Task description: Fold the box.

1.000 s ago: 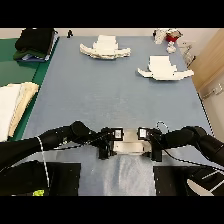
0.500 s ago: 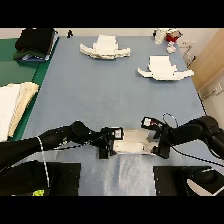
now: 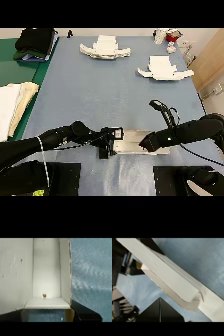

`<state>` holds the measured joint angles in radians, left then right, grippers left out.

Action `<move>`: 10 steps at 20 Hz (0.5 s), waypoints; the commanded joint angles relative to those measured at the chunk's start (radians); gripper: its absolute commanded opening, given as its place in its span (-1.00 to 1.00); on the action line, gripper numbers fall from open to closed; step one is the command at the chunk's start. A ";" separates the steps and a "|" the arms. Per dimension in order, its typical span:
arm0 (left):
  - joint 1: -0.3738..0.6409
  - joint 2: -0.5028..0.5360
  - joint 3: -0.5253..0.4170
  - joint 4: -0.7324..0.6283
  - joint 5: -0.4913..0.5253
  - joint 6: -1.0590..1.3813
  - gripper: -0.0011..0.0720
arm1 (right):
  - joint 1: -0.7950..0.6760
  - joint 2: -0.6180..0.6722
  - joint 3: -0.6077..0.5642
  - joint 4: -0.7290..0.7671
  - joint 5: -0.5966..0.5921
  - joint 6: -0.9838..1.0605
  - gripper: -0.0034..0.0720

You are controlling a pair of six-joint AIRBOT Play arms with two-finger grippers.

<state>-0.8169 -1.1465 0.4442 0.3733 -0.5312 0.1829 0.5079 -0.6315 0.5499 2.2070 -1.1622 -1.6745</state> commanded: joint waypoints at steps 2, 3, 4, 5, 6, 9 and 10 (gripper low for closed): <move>0.000 0.000 0.000 0.000 0.000 0.000 0.31 | 0.061 -0.053 0.001 0.102 0.273 0.103 -0.90; 0.000 0.000 0.000 0.000 0.001 0.000 0.30 | 0.059 -0.085 0.001 0.095 0.293 0.108 -0.90; 0.000 0.000 0.000 0.000 0.000 0.000 0.30 | 0.059 -0.121 0.002 0.091 0.312 0.108 -0.90; 0.000 0.000 0.000 0.000 0.001 0.000 0.30 | 0.059 -0.153 0.002 0.086 0.333 0.108 -0.90; 0.000 0.000 0.000 0.000 0.001 0.000 0.30 | 0.059 -0.187 0.002 0.085 0.354 0.108 -0.90; 0.000 0.000 0.000 0.000 0.001 0.000 0.30 | 0.059 -0.270 0.002 0.078 0.377 0.106 -0.90; 0.000 0.000 0.000 0.000 0.000 0.000 0.30 | 0.059 -0.292 0.002 0.068 0.377 0.106 -0.90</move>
